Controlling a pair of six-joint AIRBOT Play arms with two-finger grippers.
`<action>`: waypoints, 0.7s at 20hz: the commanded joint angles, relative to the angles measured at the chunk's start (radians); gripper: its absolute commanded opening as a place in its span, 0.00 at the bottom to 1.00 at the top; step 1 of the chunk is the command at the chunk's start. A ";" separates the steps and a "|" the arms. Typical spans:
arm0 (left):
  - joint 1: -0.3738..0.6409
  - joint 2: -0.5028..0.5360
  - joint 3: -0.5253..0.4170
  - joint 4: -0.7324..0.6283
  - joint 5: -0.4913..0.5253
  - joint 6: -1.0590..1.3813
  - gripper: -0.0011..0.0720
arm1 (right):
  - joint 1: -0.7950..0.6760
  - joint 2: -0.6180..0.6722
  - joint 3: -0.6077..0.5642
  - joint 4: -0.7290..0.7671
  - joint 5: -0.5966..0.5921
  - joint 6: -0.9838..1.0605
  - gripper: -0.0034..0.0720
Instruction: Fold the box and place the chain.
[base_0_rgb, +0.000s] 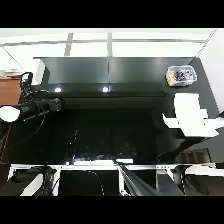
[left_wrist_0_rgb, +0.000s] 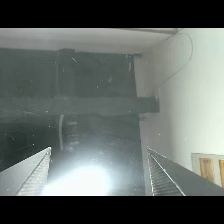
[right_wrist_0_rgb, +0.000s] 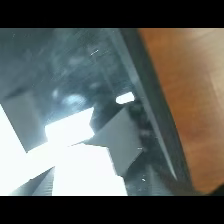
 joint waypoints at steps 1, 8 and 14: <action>-0.001 0.000 0.000 0.000 -0.006 0.000 0.99 | 0.058 -0.023 0.017 -0.088 0.063 -0.052 0.28; 0.000 0.000 0.000 -0.001 -0.004 0.000 0.99 | 0.162 0.123 -0.023 0.180 0.162 -0.082 0.07; -0.001 0.000 0.000 -0.055 -0.055 0.000 0.99 | 0.373 0.419 -0.357 0.687 0.077 -0.214 0.07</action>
